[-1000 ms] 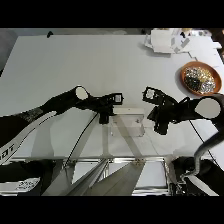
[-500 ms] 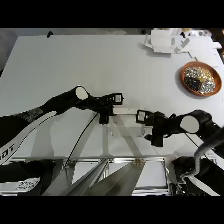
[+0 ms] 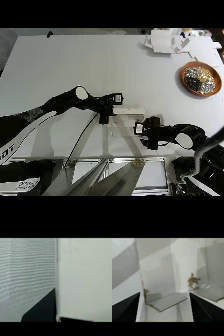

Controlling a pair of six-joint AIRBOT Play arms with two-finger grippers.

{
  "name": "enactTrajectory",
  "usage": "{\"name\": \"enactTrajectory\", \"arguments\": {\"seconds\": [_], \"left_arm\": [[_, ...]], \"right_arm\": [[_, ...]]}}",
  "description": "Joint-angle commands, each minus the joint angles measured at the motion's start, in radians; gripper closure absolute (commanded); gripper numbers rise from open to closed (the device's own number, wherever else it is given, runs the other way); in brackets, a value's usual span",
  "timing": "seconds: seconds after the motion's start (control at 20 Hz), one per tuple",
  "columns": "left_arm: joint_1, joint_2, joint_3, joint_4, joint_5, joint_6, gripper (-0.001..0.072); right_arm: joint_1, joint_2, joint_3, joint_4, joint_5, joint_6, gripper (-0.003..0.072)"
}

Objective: Fold the box and place the chain.

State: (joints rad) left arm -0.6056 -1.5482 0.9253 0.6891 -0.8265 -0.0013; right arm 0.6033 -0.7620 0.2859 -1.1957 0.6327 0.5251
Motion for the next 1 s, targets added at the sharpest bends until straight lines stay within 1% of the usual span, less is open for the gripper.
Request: {"name": "enactTrajectory", "arguments": {"seconds": [0.0, 0.1, 0.25, 0.35, 0.45, 0.6, 0.8, 0.95], "left_arm": [[0.000, 0.000, 0.000, 0.000, 0.000, 0.000, 0.0699], [-0.001, 0.000, 0.000, 0.000, 0.000, 0.000, 0.0699], [0.000, 0.000, 0.000, 0.000, 0.000, 0.000, 0.0699], [0.000, 0.000, 0.000, 0.000, 0.000, 0.000, 0.0699], [0.000, 0.000, 0.000, 0.000, 0.000, 0.000, 0.0699], [0.000, 0.000, 0.000, 0.000, 0.000, 0.000, 0.0699], [0.000, 0.000, 0.000, 0.000, 0.000, 0.000, 0.0699], [0.000, 0.000, 0.000, 0.000, 0.000, 0.000, 0.0699]], "right_arm": [[0.005, 0.005, -0.013, -0.042, -0.134, -0.002, -0.0005], [0.005, 0.006, -0.007, -0.098, -0.145, -0.003, -0.0005], [0.005, 0.006, 0.026, -0.105, -0.139, -0.003, -0.0004], [-0.026, 0.006, 0.043, -0.092, -0.135, -0.003, -0.0004], [-0.074, 0.005, 0.048, -0.053, -0.117, -0.015, -0.0001], [-0.120, 0.005, 0.048, 0.063, -0.082, -0.142, -0.0002], [-0.167, -0.007, 0.048, 0.136, -0.071, -0.217, -0.0003], [-0.229, -0.055, 0.048, 0.273, -0.053, -0.357, -0.0004]]}}
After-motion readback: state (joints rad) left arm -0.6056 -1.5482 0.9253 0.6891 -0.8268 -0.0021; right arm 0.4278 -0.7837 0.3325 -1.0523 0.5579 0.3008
